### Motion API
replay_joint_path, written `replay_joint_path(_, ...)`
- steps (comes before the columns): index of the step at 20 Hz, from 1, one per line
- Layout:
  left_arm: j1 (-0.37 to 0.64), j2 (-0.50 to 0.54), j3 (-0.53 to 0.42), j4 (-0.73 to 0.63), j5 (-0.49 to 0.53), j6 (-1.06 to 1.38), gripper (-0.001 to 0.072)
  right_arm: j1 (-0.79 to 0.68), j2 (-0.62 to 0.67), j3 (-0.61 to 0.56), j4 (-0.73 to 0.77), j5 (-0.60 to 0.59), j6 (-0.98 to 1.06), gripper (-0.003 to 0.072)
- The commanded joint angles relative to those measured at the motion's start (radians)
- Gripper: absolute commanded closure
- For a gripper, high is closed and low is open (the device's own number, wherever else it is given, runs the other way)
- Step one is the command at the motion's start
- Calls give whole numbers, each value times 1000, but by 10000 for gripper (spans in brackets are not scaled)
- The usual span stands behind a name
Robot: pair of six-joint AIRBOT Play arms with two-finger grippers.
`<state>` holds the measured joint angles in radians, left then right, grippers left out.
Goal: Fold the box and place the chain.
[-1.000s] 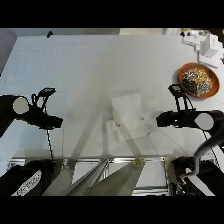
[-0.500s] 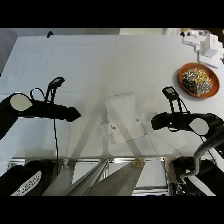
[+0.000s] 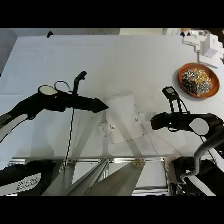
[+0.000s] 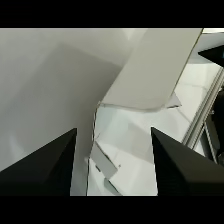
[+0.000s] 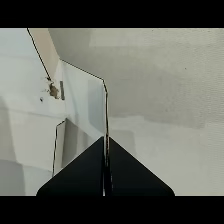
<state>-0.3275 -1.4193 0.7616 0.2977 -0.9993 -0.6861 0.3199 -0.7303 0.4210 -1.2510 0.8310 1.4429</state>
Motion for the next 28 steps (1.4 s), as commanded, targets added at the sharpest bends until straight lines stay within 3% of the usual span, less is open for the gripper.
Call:
replay_joint_path(1, -42, -155, 98, -39, -20, 54, 194, 1, 1, 0, 3, 14, 0, 671)
replay_joint_path(6, -53, -229, 109, -19, -49, 60, 196, 1, 1, 0, 3, 18, 0, 671)
replay_joint_path(12, -106, -232, 109, 36, -106, 130, 226, 1, 1, 0, 3, 17, 0, 671)
replay_joint_path(13, -109, -232, 109, 41, -108, 134, 251, 1, 1, 0, 3, 18, 0, 671)
replay_joint_path(16, -109, -231, 109, 43, -104, 145, 453, 1, 1, 0, 3, 20, 0, 671)
replay_joint_path(17, -108, -230, 109, 48, -104, 148, 543, 1, 1, 0, 3, 23, 0, 671)
replay_joint_path(18, -108, -228, 110, 60, -103, 148, 680, 1, 1, 0, 3, 23, 0, 671)
replay_joint_path(24, -111, -187, 112, 77, -71, 351, 706, 1, 1, 0, 19, 31, 0, 669)
replay_joint_path(25, -111, -175, 112, 77, -66, 428, 706, 1, 1, 0, 38, 32, 0, 616)
replay_joint_path(27, -111, -146, 112, 77, -47, 547, 705, 1, 1, 0, 84, 25, 0, 314)
replay_joint_path(28, -111, -130, 112, 77, -38, 594, 702, 1, 1, 2, 106, 21, -2, 235)
